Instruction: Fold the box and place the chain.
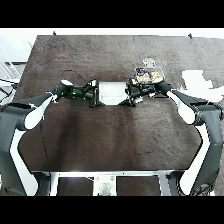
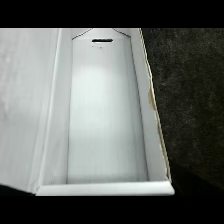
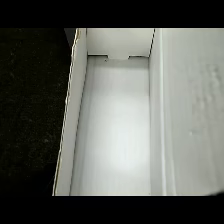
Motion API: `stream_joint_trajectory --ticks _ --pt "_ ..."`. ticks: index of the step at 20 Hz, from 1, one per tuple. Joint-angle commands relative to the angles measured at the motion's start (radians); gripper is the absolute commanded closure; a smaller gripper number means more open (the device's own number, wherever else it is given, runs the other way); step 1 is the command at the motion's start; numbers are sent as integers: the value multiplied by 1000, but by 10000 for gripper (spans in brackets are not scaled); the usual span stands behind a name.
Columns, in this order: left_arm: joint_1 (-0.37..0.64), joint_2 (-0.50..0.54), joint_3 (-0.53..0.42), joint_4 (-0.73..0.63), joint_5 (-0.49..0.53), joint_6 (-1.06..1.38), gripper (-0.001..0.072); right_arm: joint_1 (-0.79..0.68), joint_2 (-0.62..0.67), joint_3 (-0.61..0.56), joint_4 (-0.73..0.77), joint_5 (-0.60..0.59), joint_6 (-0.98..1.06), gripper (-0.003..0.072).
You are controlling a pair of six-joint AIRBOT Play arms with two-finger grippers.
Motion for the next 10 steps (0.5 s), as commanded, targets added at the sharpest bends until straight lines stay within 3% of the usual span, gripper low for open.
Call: stream_joint_trajectory --ticks 1,10 --pt "1 0 1 0 2 0 85 1 0 0 11 1 0 186" --pt "1 0 1 -13 2 0 86 1 0 0 12 1 0 186"
